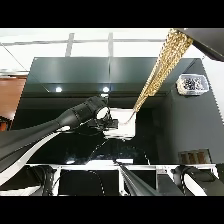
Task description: Fold the box and place the chain.
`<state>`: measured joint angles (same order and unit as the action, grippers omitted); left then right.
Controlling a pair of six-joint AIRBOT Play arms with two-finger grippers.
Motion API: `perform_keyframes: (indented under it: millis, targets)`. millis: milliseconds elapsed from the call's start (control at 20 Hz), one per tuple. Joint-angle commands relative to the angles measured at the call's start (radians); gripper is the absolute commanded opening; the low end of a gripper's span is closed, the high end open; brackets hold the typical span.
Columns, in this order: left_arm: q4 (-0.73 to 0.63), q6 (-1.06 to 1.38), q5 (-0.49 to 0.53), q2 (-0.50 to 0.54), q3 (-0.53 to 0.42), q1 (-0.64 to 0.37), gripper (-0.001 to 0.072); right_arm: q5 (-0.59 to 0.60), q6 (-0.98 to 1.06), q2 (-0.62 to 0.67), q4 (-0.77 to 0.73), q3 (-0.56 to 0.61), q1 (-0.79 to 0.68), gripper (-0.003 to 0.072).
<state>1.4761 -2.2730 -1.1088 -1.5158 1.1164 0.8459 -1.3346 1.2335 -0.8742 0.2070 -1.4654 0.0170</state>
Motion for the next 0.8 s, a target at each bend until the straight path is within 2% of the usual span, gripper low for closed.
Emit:
perform_keyframes:
  millis: [0,150,300,750]
  targets:
    - [0.000,0.000,0.000,0.000,0.001,0.000,0.0026,-0.025,0.018,-0.007,0.103,0.009,0.029,0.0006]
    - [0.000,0.000,0.000,0.000,0.001,0.000,0.0026,-0.020,0.044,-0.008,0.233,0.103,0.136,0.0006]
    - [0.000,0.000,0.000,0.000,0.001,0.000,0.0026,0.039,0.055,-0.008,0.286,0.234,0.218,0.0006]
    - [0.000,0.000,0.000,0.000,0.001,0.000,0.0026,0.123,0.060,-0.009,0.348,0.509,0.241,0.0007]
